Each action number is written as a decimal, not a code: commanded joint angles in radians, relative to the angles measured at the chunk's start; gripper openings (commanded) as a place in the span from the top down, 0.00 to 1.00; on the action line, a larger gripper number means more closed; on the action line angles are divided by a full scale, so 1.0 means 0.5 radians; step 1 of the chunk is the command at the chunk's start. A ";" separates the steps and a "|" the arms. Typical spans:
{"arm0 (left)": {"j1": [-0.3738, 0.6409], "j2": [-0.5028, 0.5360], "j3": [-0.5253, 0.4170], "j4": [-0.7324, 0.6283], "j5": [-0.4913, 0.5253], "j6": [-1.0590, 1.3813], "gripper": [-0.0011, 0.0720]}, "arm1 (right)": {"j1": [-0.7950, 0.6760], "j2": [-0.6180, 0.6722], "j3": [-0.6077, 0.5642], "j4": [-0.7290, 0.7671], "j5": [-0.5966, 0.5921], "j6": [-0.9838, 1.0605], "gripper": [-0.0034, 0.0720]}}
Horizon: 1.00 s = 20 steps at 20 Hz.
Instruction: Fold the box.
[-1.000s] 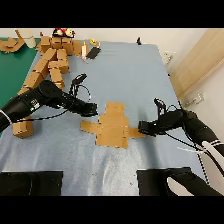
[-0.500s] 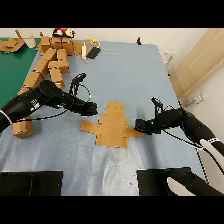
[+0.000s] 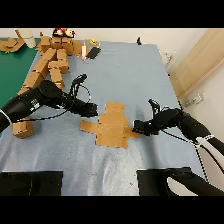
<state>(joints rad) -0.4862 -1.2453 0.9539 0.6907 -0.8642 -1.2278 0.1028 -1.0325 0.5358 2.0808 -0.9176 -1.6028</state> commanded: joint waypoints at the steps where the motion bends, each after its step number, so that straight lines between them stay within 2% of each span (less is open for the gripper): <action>1: 0.001 -0.001 0.014 -0.038 -0.057 0.059 0.83 | 0.060 -0.006 0.002 0.018 -0.012 -0.015 0.71; 2: 0.001 0.000 0.024 -0.052 -0.076 0.067 0.42 | 0.076 -0.006 0.002 0.022 -0.017 -0.034 0.78; 3: 0.002 0.000 0.037 -0.052 -0.095 0.068 0.27 | 0.097 -0.005 0.002 0.027 -0.020 -0.061 0.90; 4: 0.003 0.000 0.051 -0.050 -0.116 0.069 0.27 | 0.113 -0.003 0.002 0.043 -0.019 -0.110 0.95; 8: 0.094 -0.001 0.059 -0.043 -0.232 0.177 0.27 | 0.239 0.087 -0.003 0.201 -0.011 -0.597 0.95; 11: 0.253 -0.001 0.044 -0.035 -0.418 0.252 0.27 | 0.323 0.297 -0.105 0.202 0.200 -0.634 0.95; 13: 0.375 -0.001 -0.012 -0.029 -0.472 0.288 0.27 | 0.358 0.476 -0.207 0.201 0.294 -0.684 0.95; 16: 0.520 -0.002 -0.170 -0.040 -0.464 0.378 0.27 | 0.449 0.671 -0.316 0.200 0.325 -0.710 0.95; 20: 0.553 -0.038 -0.349 -0.226 -0.325 0.649 0.27 | 0.631 0.704 -0.343 0.201 0.352 -0.698 0.95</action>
<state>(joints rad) -0.2340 -1.2526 0.8341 0.6365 -1.0603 -1.0016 0.3630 -0.7082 0.3809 2.1796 -0.7643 -1.9461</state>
